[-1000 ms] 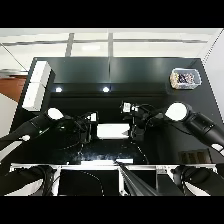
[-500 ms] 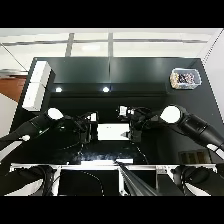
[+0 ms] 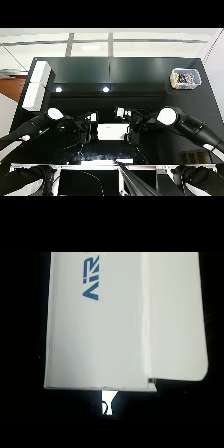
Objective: Fold the box and place the chain.
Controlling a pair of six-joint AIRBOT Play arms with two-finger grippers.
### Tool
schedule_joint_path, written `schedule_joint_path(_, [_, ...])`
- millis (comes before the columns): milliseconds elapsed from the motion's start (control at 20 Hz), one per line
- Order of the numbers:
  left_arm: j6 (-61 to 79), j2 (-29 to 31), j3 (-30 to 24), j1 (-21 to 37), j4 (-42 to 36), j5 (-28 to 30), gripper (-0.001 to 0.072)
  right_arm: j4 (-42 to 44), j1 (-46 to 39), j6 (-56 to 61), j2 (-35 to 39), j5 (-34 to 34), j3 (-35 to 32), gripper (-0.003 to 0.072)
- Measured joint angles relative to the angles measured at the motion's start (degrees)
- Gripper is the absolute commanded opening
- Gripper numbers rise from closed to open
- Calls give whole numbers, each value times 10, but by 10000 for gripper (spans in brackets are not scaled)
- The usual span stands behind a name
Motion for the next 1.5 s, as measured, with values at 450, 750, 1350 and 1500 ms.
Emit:
schedule_joint_path(450, [0,0,0,0,0,-1,474,-3,1,8,-10,-17,0,296])
schedule_joint_path(750, [0,0,0,0,0,0,474,-4,1,9,-11,-7,7,296])
schedule_joint_path(1350, [0,0,0,0,0,0,474,-10,1,12,-11,10,9,306])
schedule_joint_path(1500, [0,0,0,0,0,0,474,-14,1,16,-12,10,9,305])
